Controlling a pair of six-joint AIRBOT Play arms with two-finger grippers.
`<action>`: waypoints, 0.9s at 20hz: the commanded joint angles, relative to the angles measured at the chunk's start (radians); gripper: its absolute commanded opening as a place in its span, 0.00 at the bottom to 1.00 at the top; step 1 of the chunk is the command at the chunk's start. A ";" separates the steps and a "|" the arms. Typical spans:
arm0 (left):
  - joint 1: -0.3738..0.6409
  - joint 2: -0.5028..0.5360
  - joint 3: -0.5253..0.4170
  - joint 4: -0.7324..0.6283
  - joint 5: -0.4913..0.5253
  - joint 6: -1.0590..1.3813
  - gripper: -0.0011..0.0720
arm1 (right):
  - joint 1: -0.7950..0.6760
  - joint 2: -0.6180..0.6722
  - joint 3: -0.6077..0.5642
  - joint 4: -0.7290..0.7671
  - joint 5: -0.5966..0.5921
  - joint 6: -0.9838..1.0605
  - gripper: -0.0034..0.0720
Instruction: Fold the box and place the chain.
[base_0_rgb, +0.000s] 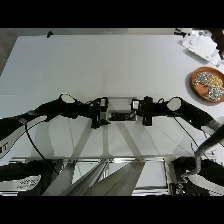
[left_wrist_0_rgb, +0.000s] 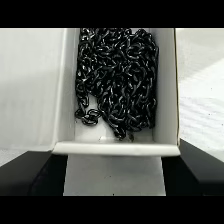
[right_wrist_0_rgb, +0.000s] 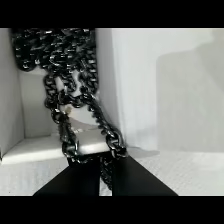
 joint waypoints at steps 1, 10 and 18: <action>0.000 0.001 0.000 -0.002 0.000 -0.002 0.37 | 0.001 -0.004 0.000 0.003 0.027 -0.007 0.09; 0.000 0.000 0.000 -0.002 0.000 -0.002 0.37 | 0.001 0.115 0.001 -0.085 -0.047 0.108 0.06; 0.000 0.001 0.000 -0.002 0.000 -0.002 0.37 | 0.002 0.372 0.001 -0.165 -0.036 0.275 0.06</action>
